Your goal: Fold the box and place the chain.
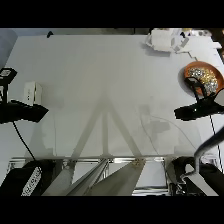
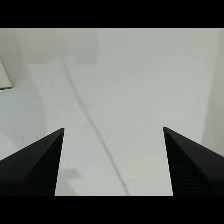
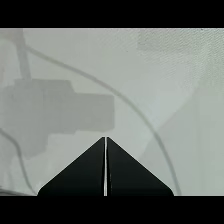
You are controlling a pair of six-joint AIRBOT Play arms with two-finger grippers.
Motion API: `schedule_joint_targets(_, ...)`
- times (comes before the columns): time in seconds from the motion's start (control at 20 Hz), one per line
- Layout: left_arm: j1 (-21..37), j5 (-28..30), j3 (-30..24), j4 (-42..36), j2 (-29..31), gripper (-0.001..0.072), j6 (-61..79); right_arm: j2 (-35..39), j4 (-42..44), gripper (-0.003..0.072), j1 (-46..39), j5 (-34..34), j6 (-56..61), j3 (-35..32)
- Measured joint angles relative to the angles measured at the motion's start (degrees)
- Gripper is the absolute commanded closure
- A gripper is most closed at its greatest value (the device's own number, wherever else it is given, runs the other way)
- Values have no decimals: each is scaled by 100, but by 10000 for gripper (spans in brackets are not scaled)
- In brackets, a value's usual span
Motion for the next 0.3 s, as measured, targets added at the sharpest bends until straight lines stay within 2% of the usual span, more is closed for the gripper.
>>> schedule_joint_targets(0.3,-22,243,-2,13,4,17,-70,0,2,667,0,0,0,0)
